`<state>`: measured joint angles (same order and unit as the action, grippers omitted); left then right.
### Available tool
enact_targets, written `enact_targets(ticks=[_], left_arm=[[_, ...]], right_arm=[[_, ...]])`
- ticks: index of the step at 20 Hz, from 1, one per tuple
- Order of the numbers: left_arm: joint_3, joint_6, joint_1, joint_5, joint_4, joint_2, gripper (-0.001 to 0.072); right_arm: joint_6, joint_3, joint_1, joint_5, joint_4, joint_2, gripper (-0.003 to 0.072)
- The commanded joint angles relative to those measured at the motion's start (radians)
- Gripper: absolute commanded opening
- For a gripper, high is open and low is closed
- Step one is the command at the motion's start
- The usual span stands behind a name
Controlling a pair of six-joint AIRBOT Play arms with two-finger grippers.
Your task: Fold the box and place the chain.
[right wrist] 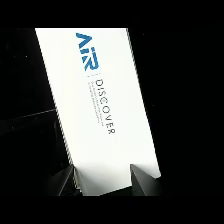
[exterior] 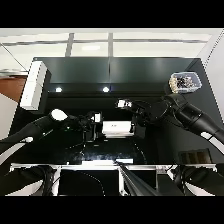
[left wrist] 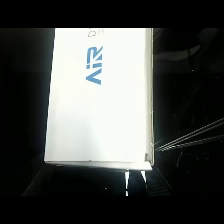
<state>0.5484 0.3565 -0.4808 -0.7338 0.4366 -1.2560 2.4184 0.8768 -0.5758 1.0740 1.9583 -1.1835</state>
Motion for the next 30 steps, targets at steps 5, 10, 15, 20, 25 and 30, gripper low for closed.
enact_targets(ticks=[5,10,15,20,25,30], left_arm=[[0.0,0.0,-0.001,0.001,0.0,-0.001,0.0399],[0.0,0.0,-0.001,0.001,0.0,-0.001,0.0399],[0.0,0.0,-0.001,0.001,0.0,-0.001,0.0399],[0.0,0.0,-0.001,0.001,0.0,-0.001,0.0399],[0.0,0.0,-0.001,0.001,0.0,-0.001,0.0399],[0.0,0.0,-0.001,0.001,0.0,-0.001,0.0399]], right_arm=[[-0.32,0.051,0.027,0.048,-0.124,0.071,0.0429],[-0.534,-0.005,0.177,0.072,0.131,0.101,0.0026],[-0.466,-0.108,0.156,-0.095,0.56,0.071,0.0025],[-0.477,-0.109,0.139,-0.049,0.562,-0.01,0.0025],[-0.477,-0.109,0.137,-0.049,0.525,-0.113,0.0026],[-0.477,-0.109,0.137,-0.053,0.509,-0.148,0.0027]])
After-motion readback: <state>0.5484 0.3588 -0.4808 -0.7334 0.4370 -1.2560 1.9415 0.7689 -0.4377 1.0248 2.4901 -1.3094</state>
